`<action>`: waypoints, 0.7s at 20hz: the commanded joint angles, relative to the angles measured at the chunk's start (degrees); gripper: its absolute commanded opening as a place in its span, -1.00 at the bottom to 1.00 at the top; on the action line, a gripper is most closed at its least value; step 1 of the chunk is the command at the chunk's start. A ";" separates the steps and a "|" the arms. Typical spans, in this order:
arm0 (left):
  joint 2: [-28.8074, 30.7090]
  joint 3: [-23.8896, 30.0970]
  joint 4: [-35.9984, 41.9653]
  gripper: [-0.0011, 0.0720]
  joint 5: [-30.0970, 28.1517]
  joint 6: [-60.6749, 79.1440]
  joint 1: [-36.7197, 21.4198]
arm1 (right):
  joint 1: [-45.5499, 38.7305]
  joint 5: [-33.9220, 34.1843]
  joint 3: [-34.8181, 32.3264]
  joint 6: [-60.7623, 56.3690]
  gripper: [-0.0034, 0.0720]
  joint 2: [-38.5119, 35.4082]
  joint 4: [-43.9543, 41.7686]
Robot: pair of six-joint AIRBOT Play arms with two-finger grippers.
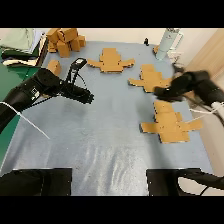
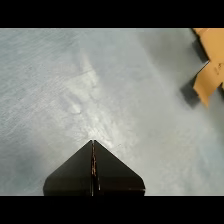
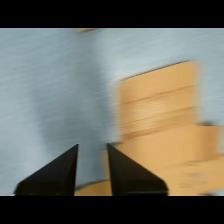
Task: Fold the box.
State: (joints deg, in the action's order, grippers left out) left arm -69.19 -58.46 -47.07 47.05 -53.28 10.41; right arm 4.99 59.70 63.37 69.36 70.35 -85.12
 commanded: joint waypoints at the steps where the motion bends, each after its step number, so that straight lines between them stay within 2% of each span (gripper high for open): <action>1: -0.04 -0.04 3.85 -0.52 0.57 -0.28 -0.02 | -16.13 12.50 4.85 10.43 -0.05 0.09 10.69; 2: -0.04 -0.04 3.87 0.66 0.96 -0.39 -0.02 | -22.49 12.66 4.81 13.77 -0.05 0.81 7.89; 3: -0.04 -0.04 4.09 0.87 1.05 -1.73 -0.02 | -28.28 12.50 4.81 17.77 0.11 2.08 3.82; 5: -0.04 -0.04 5.62 0.84 1.92 -1.92 -0.02 | -39.45 12.41 4.83 28.61 0.18 5.97 -6.14; 8: -0.04 -0.04 9.07 0.84 4.63 -3.15 -0.02 | -49.64 11.61 4.90 37.90 0.20 11.54 -15.82; 9: -0.04 -0.04 9.99 0.84 5.64 -3.72 -0.02 | -51.56 11.30 4.90 40.39 0.40 12.94 -18.47; 10: -0.04 -0.04 10.54 0.84 6.78 -3.87 -0.02 | -52.74 11.47 4.90 42.21 0.46 14.10 -19.78; 14: -0.04 -0.04 11.54 0.84 10.67 -4.70 -0.02 | -53.44 16.44 4.87 50.12 0.45 17.70 -21.51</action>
